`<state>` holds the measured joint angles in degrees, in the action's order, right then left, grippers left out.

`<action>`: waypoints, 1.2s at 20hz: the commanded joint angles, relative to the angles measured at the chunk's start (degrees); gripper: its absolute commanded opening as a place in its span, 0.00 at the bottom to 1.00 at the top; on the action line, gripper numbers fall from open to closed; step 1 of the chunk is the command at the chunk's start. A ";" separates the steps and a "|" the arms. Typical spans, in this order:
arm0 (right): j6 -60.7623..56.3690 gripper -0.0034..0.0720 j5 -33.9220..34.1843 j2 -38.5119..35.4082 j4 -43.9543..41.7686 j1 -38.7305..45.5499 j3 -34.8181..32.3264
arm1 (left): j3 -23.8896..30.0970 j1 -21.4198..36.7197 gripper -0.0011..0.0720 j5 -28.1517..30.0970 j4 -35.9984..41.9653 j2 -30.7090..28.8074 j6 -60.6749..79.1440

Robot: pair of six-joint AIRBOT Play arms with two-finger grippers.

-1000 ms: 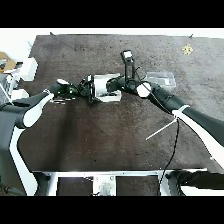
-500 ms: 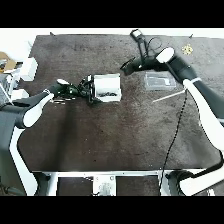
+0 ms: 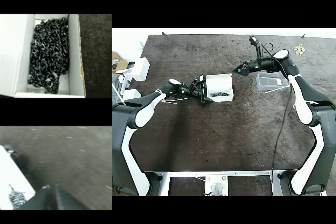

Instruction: Fold the box and place the chain.

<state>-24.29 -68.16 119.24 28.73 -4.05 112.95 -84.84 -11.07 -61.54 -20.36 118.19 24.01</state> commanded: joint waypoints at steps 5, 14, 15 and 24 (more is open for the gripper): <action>9.20 0.37 -12.92 1.73 -3.23 -0.02 0.63 | -0.02 0.00 0.49 0.00 0.00 -0.02 0.00; 15.93 0.27 -15.80 -1.68 -2.64 -1.01 -5.44 | -0.02 0.00 0.49 0.00 0.00 -0.02 0.02; 17.62 0.27 -13.46 -2.86 -2.27 -1.38 -7.85 | -0.02 0.00 0.49 0.00 0.00 -0.02 0.02; 38.84 0.46 1.40 -12.28 -2.01 -6.82 -24.59 | -0.02 0.00 0.49 0.00 0.00 -0.02 0.00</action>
